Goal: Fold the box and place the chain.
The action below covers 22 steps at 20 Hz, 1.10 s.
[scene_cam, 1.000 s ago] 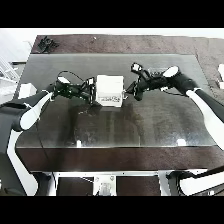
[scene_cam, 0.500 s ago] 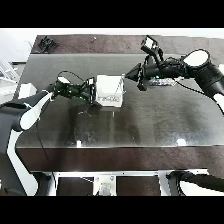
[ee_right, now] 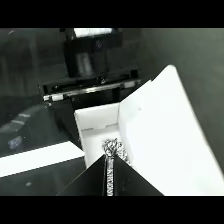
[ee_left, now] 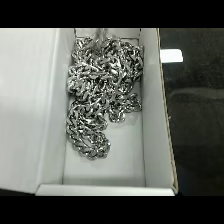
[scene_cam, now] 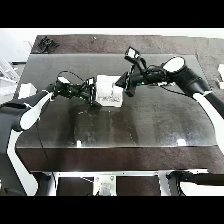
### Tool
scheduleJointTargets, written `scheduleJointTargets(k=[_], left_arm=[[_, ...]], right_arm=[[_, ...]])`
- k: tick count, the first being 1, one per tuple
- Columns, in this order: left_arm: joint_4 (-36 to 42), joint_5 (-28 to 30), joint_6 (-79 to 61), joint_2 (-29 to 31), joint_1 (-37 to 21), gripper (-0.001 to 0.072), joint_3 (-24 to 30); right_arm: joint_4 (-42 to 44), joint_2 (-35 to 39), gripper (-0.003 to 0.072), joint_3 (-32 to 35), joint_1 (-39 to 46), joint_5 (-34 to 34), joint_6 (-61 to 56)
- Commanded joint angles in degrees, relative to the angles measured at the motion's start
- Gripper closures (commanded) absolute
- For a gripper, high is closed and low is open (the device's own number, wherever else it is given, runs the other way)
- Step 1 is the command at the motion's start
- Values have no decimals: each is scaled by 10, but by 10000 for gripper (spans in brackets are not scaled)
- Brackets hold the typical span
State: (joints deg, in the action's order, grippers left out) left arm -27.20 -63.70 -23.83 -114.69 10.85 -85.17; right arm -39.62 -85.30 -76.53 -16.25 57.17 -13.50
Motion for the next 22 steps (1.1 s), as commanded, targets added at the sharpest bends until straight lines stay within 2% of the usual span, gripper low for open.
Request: scheduleJointTargets(k=[1, 2, 3, 4, 6, 10, 11, 12, 13, 16, 20, 22], left_arm=[[0, 0, 0, 0, 0, 171, 0], [0, 0, 0, 0, 0, 171, 0], [0, 0, 0, 0, 0, 171, 0], [0, 0, 0, 0, 0, 171, 0], [0, 0, 0, 0, 0, 171, 0], [0, 0, 0, 0, 0, 171, 0], [0, 0, 0, 0, 0, 171, 0], [0, 0, 0, 0, 0, 171, 0], [0, 0, 0, 0, 0, 171, 0], [0, 0, 0, 0, 0, 171, 0], [0, 0, 0, 0, 0, 171, 0], [0, 0, 0, 0, 0, 171, 0]], right_arm=[[-6, -50, 648, 11, -6, -1, 0], [-23, -63, 491, 13, -5, -12, -3], [-47, -74, 447, 14, -5, -40, -28], [-61, -80, 471, 13, -5, -73, -49], [-60, -82, 470, 10, -4, -115, -58], [-61, -48, 460, -17, -4, -88, -71], [-61, -28, 499, -19, -2, -88, -73], [-61, -11, 614, -19, 2, -91, -73], [-61, 3, 669, -19, 11, -103, -73], [-53, 2, 665, -30, 55, -118, -73], [36, -40, 666, -67, 101, -115, -70], [47, -76, 666, -104, 107, -82, -71]])
